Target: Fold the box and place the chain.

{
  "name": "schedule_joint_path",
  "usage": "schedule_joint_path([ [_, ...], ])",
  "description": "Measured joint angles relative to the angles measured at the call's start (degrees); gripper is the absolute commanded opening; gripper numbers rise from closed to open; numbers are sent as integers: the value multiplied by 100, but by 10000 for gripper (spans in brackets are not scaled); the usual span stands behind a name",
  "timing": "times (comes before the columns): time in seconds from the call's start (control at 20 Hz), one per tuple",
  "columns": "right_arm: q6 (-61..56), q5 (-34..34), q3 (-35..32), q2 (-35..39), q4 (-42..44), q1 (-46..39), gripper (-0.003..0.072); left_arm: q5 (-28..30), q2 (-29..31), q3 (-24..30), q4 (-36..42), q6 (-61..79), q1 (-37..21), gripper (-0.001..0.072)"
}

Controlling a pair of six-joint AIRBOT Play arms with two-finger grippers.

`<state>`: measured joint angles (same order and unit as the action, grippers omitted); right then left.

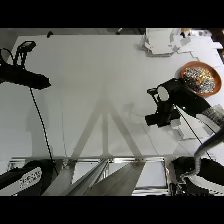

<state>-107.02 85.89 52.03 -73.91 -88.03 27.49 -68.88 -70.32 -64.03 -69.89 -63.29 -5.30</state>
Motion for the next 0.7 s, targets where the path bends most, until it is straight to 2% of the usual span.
schedule_joint_path([
  [0.2, 20, -466, 96, 4, -363, 0, 17, 0, 0, 0, 0, 2, 0, 10],
  [0.4, 219, -127, 522, 13, -1600, -358, 20, 0, 0, 0, 0, 2, 0, 10],
  [0.45, 352, 15, 614, 13, -1884, -599, 144, 0, 0, 0, 0, 2, 0, 10],
  [0.5, 507, 131, 688, 13, -2144, -916, 424, 0, 0, 0, 0, 2, 0, 10],
  [0.55, 656, 199, 741, 13, -2350, -1272, 653, 0, 0, 0, 0, 2, 0, 10],
  [0.7, 977, 229, 826, 13, -2774, -2369, 664, 0, 0, 0, 0, 2, 0, 10],
])
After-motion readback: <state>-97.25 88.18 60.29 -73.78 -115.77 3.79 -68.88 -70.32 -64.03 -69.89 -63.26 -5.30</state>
